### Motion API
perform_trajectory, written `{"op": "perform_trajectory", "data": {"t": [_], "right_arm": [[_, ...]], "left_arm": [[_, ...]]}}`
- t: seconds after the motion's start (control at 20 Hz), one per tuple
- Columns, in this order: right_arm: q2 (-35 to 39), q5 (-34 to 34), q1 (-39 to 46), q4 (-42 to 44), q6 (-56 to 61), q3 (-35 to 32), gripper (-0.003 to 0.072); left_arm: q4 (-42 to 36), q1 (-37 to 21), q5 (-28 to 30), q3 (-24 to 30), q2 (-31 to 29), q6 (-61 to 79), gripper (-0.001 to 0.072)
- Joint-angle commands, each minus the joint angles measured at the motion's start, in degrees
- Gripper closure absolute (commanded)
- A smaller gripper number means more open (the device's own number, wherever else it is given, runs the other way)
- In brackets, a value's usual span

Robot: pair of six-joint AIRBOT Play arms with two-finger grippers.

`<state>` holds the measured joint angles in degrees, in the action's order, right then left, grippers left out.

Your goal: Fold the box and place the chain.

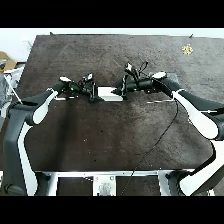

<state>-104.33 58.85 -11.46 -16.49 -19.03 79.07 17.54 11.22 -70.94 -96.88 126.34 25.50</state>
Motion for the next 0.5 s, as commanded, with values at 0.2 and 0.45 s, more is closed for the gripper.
{"op": "perform_trajectory", "data": {"t": [0.2,0.45], "right_arm": [[-1.29,-5.51,-1.03,-2.14,-1.60,-0.02,0.0340],[-1.27,-3.50,-1.20,-1.27,-2.27,3.76,0.0341]], "left_arm": [[0.02,0.02,0.00,-0.02,-0.04,0.04,0.0435],[0.02,0.02,-0.02,-0.02,-0.04,0.02,0.0435]]}}
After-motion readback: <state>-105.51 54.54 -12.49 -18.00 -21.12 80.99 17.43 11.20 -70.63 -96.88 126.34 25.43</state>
